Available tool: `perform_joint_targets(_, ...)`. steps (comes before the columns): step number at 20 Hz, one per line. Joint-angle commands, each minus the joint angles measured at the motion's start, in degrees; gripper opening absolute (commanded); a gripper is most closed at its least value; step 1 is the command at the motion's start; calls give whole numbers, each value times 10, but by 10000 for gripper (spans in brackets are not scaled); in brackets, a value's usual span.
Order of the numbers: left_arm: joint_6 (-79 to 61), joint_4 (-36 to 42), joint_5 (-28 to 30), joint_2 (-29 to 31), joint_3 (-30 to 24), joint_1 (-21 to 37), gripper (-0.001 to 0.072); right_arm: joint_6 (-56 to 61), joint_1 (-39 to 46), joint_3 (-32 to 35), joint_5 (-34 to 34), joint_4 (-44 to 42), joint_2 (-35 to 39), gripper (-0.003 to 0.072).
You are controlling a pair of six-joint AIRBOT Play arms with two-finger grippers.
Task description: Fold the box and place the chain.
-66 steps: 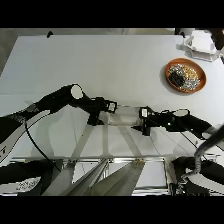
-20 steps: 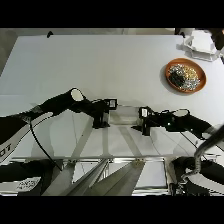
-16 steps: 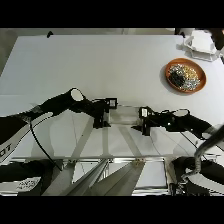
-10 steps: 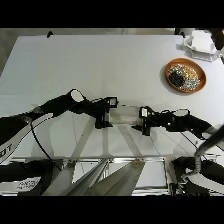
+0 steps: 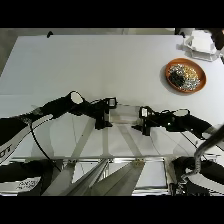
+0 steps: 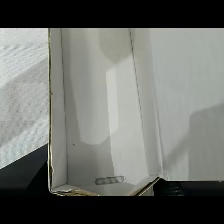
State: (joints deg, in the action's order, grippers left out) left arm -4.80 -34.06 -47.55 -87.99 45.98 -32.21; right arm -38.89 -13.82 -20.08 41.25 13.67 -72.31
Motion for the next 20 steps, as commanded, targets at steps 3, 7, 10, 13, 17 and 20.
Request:
perform_joint_targets(3, 1, -3, 6, 0, -1, 0, 273, 0, 0, 0, 0, 0, 0, 436)
perform_joint_targets(7, 1, -3, 6, 0, -1, 0, 273, 0, 0, 0, 0, 0, 0, 436)
perform_joint_targets(10, 1, -2, 6, 0, -1, 0, 273, 0, 0, 0, 0, 0, 0, 436)
perform_joint_targets(13, 1, -2, 6, 0, -1, 0, 273, 0, 0, 0, 0, 0, 0, 436)
perform_joint_targets(17, 1, -3, 6, 0, -1, 0, 273, 0, 0, 0, 0, 0, 0, 436)
perform_joint_targets(20, 1, -3, 6, 0, -1, 0, 273, 0, 0, 0, 0, 0, 0, 436)
